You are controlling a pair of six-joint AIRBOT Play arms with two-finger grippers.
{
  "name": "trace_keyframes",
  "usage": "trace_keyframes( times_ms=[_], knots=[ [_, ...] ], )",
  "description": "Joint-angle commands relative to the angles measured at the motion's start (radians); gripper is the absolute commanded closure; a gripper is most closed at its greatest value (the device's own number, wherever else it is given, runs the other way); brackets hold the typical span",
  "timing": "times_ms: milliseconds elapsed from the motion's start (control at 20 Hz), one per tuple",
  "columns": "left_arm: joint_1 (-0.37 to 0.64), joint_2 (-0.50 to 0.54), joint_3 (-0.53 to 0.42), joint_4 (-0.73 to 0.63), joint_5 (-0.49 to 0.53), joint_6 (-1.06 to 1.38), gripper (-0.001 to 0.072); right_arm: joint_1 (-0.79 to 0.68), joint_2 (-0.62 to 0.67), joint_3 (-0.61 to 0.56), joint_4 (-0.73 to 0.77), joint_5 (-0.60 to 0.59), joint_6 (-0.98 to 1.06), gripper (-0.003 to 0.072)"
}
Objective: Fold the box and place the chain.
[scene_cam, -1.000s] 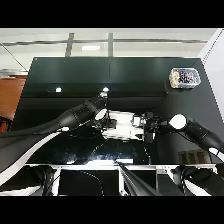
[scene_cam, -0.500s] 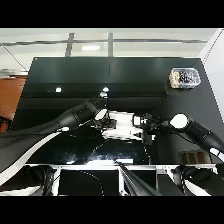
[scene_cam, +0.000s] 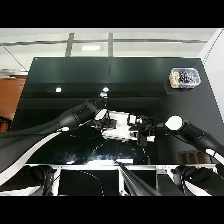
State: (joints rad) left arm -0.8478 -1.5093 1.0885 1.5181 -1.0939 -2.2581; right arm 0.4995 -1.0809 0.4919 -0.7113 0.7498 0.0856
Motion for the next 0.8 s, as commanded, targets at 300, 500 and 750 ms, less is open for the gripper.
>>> trace_keyframes(
  times_ms=[300,500,750],
  knots=[
    [0.001,-0.001,0.0,-0.008,0.019,0.0,0.0683,0.024,-0.013,0.0,0.0,-0.057,0.054,0.047],
    [0.001,-0.001,0.0,-0.008,0.019,0.0,0.0683,0.021,-0.009,0.0,-0.011,-0.063,0.067,0.051],
    [0.001,-0.001,0.0,-0.013,0.024,0.0,0.0682,-0.097,0.142,0.027,-0.173,0.127,0.415,0.063]
  ],
)
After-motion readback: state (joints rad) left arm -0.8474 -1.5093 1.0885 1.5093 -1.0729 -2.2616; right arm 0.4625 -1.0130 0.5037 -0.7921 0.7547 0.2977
